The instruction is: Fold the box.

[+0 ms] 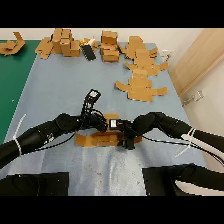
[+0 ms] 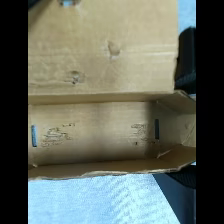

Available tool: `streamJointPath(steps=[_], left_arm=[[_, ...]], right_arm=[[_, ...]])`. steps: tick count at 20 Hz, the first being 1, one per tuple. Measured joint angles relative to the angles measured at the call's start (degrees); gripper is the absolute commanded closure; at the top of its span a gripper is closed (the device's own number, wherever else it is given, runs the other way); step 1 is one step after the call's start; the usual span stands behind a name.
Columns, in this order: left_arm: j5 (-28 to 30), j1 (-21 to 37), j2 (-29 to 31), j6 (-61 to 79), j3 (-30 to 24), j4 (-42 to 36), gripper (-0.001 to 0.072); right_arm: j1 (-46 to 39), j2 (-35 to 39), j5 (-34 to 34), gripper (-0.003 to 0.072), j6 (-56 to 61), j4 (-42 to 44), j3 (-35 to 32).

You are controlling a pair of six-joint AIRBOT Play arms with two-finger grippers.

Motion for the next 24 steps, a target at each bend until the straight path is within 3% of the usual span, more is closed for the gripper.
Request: streamJointPath(steps=[6, 12, 15, 24], left_arm=[[-1.44, 0.04, 0.07, 0.02, 0.07, 0.07, 0.0698], [-17.79, 1.77, 0.11, 0.90, 2.16, 0.31, 0.0698], [-23.32, 4.00, 0.00, 1.33, 2.80, 0.09, 0.0698], [-26.36, 7.61, -5.44, 2.23, 6.08, -1.05, 0.0698]], right_arm=[[0.00, 0.00, 0.00, 0.0274, 0.02, 0.00, 0.00], [0.00, 0.00, 0.02, 0.0275, 0.04, 0.02, 0.00], [0.00, 0.00, 0.02, 0.0275, 0.04, 0.02, 0.00], [0.00, 0.00, 0.02, 0.0275, 0.04, 0.02, 0.00]])
